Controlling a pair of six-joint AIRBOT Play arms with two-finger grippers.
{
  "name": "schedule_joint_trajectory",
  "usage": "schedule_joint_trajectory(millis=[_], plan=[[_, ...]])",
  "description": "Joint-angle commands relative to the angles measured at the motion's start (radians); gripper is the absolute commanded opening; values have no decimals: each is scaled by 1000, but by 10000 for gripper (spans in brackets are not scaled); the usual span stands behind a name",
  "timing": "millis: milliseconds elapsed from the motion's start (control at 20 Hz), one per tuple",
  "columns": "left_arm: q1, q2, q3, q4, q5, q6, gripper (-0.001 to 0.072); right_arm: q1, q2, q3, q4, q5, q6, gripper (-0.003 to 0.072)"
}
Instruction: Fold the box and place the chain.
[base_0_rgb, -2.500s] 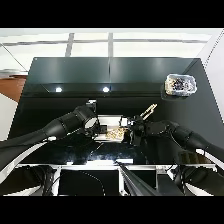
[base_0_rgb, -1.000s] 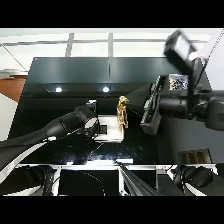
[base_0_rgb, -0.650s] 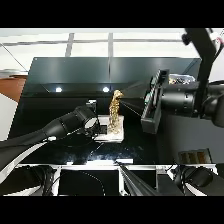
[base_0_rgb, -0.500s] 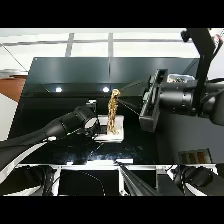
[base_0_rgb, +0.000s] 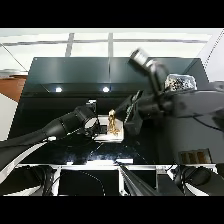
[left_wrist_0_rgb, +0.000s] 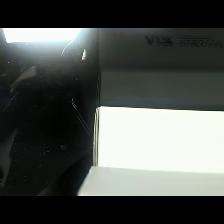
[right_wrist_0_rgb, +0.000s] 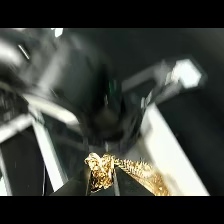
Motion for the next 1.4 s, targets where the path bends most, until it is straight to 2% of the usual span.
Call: schedule_joint_trajectory(millis=[0,200,250,300,350,450,600,700,850,1100,1150,1200,1250,1300,1350], plan=[[0,0,0,0,2,0,31,0,-76,-61,-17,-32,0,26],[1,0,0,-3,3,0,31,-6,-101,-73,-112,-30,1,35],[1,0,0,-4,3,0,31,-22,-97,-73,-130,-47,9,183],[1,0,0,-3,5,0,32,-46,-95,-71,-122,-77,15,604],[1,0,0,-4,6,0,32,-69,-95,-64,-107,-113,15,695],[1,0,0,-3,8,0,31,-104,-94,-51,-83,-188,11,575],[14,1,18,-5,6,-24,31,-174,-84,-18,-87,-299,13,578],[19,2,53,-4,7,-17,31,-245,-54,-13,-87,-332,19,578],[19,-3,70,-5,45,-21,30,-325,-23,-13,-86,-337,28,578],[18,-6,70,-53,75,-24,43,-338,-21,-13,-85,-310,31,578],[18,-5,70,-53,74,-24,161,-338,-21,-13,-85,-304,32,579],[19,-4,73,-53,70,-23,372,-338,-21,-13,-85,-301,36,579],[20,-2,82,-52,47,-19,544,-338,-21,-13,-86,-302,40,579],[22,2,96,-53,27,32,580,-338,-21,-13,-87,-303,46,579],[26,6,118,-53,-2,112,579,-338,-21,-13,-90,-303,56,579]])
